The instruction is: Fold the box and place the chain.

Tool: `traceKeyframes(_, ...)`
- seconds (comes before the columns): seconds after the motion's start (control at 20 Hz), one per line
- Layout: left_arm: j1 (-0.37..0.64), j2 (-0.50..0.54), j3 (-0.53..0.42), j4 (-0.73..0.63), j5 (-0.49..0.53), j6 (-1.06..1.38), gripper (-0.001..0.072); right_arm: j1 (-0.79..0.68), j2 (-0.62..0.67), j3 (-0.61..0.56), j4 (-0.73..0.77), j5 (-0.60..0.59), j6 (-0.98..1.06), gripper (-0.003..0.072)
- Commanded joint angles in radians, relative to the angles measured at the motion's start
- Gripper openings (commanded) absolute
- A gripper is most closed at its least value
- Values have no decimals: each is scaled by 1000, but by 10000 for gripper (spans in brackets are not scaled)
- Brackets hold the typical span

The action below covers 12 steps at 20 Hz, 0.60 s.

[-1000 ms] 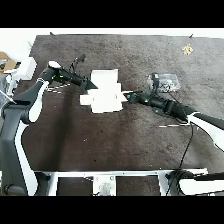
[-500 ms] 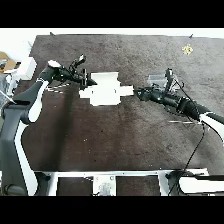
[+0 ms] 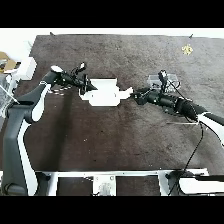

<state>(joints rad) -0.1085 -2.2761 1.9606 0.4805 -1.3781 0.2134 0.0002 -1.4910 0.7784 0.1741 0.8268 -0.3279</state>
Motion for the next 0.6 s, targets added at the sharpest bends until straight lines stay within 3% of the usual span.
traceKeyframes(0.0, 0, -10, 0, 20, -9, 7, 11, 7, 1, 6, -56, 6, -45, 557)
traceKeyframes(0.15, -1, -10, 0, 18, -10, 5, 12, 12, 1, 41, -117, 5, -72, 558)
traceKeyframes(0.35, -1, -10, 0, 11, -10, 5, 12, 69, -2, 131, -356, -10, -72, 559)
traceKeyframes(0.45, -1, -10, 0, 11, -10, 5, 12, 118, -22, 178, -452, -15, -73, 588)
traceKeyframes(0.55, -1, -10, 0, 11, -10, 5, 11, 166, -60, 230, -532, -21, -59, 685)
